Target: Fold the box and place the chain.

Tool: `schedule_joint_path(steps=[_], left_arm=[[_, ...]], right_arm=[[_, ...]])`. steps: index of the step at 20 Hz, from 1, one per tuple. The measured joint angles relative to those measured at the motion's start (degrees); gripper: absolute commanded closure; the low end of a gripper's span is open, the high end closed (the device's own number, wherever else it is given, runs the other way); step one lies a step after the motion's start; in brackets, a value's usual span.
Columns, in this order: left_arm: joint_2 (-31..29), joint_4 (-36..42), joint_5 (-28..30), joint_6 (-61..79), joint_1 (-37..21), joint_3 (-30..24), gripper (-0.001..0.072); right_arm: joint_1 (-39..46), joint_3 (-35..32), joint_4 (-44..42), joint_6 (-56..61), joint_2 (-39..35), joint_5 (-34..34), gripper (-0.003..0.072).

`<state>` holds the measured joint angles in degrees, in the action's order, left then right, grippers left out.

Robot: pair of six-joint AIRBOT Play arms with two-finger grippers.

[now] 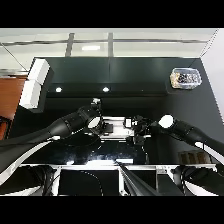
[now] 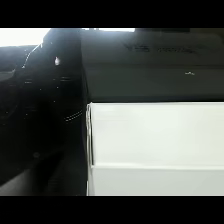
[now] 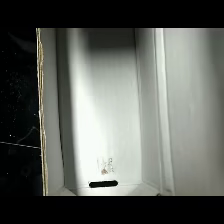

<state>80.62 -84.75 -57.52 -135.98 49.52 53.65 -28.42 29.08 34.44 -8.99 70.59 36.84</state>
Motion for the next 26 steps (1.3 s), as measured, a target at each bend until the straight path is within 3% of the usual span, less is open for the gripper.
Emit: schedule_joint_path(steps=[2, 6, 8, 21, 23, 26], left_arm=[[0.00, 0.00, 0.00, 0.02, -0.11, 0.00, 0.0680], [0.00, 0.07, -0.24, 1.05, -0.15, 0.00, 0.0683], [0.00, 0.11, -0.11, 1.38, -0.17, 0.00, 0.0683], [-0.02, -1.25, -2.58, 4.52, -0.57, 0.02, 0.0682], [-0.02, -1.55, -1.99, 4.52, -0.57, 0.02, 0.0682], [0.00, -1.68, -1.53, 4.70, -0.57, 0.02, 0.0682]], right_arm=[[0.00, -0.02, 0.00, 0.00, 0.00, 0.00, 0.0256], [0.00, -0.02, -0.04, 0.04, 0.00, -0.04, 0.0252], [0.00, 0.00, -0.02, 0.04, 0.00, -0.07, 0.0016], [1.16, -0.07, 9.44, 7.69, -6.84, 7.93, 0.0021], [0.94, -0.07, 8.07, 7.76, -7.15, 8.02, 0.0169], [-0.17, -0.07, 6.84, 7.76, -7.06, 7.91, 0.0194]])
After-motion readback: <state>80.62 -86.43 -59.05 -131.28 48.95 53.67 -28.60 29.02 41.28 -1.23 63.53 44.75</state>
